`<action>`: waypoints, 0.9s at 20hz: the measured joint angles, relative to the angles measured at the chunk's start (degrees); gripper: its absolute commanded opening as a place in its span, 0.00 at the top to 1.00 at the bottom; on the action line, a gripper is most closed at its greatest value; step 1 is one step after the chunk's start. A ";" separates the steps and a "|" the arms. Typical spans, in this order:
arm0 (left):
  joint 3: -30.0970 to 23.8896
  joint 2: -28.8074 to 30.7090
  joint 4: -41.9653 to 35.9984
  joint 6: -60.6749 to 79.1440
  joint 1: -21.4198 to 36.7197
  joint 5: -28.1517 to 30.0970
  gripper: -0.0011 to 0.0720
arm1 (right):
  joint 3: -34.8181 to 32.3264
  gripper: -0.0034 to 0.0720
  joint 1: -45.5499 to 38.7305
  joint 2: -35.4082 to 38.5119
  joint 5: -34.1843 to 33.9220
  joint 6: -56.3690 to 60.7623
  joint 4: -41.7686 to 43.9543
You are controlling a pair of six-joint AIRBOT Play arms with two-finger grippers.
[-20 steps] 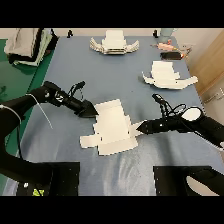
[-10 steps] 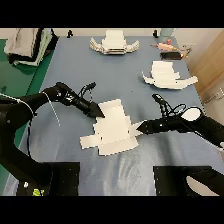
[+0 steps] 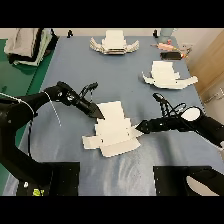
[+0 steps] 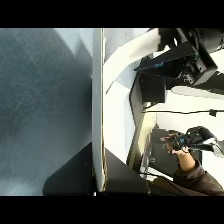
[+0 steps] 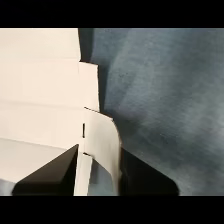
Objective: Fold the box.
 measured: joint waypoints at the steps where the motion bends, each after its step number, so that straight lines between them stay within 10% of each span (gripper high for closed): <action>1: 0.35 0.00 -0.85 0.87 0.00 -0.44 0.97 | 0.61 0.37 -0.11 0.00 -0.31 1.92 -1.88; 10: 1.64 9.62 1.88 19.39 -6.01 7.58 0.97 | 14.45 0.41 -3.43 0.83 -0.63 24.04 -24.94; 14: -1.31 15.54 4.28 24.94 -10.93 16.44 0.97 | 18.95 0.91 -3.28 1.36 2.27 25.44 -22.40; 18: -6.62 19.85 3.30 30.42 -14.08 25.59 0.97 | 16.52 0.95 1.03 1.53 5.84 23.76 -19.50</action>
